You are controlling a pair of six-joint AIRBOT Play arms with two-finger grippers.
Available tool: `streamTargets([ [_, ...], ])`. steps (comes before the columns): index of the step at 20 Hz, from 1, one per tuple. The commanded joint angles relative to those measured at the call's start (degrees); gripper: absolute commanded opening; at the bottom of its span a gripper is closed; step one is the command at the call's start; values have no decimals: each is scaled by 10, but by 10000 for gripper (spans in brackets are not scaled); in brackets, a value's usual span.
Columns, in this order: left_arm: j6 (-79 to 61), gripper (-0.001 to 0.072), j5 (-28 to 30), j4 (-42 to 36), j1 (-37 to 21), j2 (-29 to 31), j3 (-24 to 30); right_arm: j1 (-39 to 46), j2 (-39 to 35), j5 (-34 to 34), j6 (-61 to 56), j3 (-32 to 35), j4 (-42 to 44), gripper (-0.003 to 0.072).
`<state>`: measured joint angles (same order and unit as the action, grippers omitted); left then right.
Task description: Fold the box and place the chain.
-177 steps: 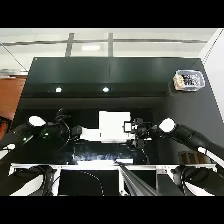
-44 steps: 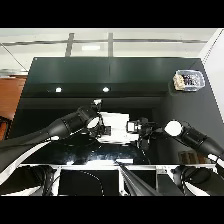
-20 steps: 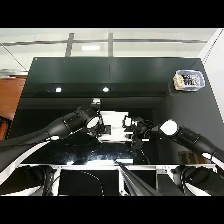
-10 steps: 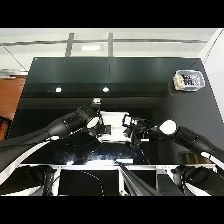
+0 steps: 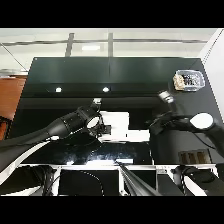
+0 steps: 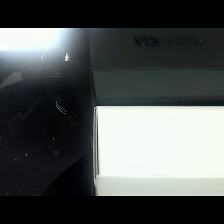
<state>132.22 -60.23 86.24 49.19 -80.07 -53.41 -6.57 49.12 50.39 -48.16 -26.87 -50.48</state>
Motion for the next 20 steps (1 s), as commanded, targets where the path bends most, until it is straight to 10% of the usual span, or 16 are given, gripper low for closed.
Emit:
streamTargets([
  [1, 0, 32, -3, 0, 0, 0, 0, 165, -21, 43, -234, 21, -34, 45],
  [8, 0, 33, -3, 1, 0, 0, 0, 141, 89, 127, -223, 87, 71, 44],
  [17, 0, 32, -3, 0, 0, 0, 0, -35, 141, 51, -165, 81, 234, 53],
  [20, 0, 32, -3, 0, 0, 0, 0, -40, 141, 80, -143, 56, 240, 585],
])
